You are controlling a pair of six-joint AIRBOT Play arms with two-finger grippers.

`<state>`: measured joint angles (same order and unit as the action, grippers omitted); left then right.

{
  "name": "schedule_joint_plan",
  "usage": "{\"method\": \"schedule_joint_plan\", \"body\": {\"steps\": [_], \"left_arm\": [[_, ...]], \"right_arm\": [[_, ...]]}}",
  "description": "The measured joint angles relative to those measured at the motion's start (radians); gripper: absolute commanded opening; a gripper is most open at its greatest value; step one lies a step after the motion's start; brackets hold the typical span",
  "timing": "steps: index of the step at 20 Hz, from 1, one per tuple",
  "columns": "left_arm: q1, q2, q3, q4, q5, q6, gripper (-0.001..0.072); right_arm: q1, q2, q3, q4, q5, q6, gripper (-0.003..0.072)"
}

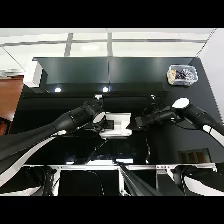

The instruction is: Fold the box and place the chain.

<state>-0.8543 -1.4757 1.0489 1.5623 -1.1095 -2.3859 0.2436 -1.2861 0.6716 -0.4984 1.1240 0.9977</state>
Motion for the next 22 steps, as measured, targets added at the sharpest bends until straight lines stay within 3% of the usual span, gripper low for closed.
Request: {"method": "schedule_joint_plan", "body": {"steps": [7,8,12,18,22], "left_arm": [[0.000,0.000,0.000,0.000,0.000,0.000,0.0024],[0.000,0.000,0.000,0.000,-0.001,0.000,0.0024],[0.000,0.000,0.000,0.001,0.000,0.000,0.0024],[0.000,0.000,0.000,0.000,0.001,0.000,0.0024],[0.000,0.000,0.000,0.000,0.001,0.000,0.0024]], "right_arm": [[0.220,0.000,0.124,-0.319,-0.140,0.386,0.0466],[0.250,0.000,0.137,-0.368,-0.162,0.447,0.0425],[0.347,-0.002,0.171,-0.558,-0.215,0.682,0.0421],[0.454,-0.058,0.244,-0.811,-0.184,1.029,0.0420],[0.489,-0.105,0.276,-0.902,-0.143,1.185,0.0420]]}}
